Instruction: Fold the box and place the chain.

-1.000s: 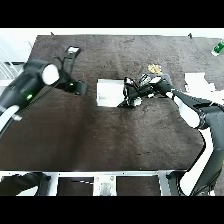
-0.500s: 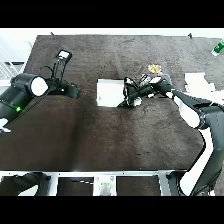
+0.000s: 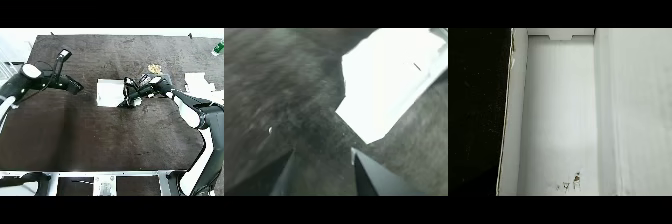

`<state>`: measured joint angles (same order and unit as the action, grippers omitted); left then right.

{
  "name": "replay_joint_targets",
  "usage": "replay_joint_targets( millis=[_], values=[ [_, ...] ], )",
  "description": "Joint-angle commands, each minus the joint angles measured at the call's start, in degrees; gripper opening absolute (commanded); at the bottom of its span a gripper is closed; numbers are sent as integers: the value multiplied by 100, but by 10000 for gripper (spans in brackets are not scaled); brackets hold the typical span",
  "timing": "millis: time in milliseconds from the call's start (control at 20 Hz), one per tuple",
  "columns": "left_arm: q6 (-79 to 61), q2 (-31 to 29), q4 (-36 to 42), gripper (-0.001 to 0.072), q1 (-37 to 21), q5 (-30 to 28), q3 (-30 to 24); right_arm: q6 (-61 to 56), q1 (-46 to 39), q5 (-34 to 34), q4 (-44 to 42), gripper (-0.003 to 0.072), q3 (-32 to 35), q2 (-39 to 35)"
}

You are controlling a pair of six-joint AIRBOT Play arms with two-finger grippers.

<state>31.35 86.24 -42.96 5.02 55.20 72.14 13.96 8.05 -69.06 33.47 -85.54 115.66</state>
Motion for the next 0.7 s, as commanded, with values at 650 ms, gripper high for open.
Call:
replay_joint_targets(
  millis=[650],
  values=[
    [-3423, 1908, 1510, 411, -221, 1429, 1169, 0, 2, 0, -2, 477, 2, 2]
  ],
)
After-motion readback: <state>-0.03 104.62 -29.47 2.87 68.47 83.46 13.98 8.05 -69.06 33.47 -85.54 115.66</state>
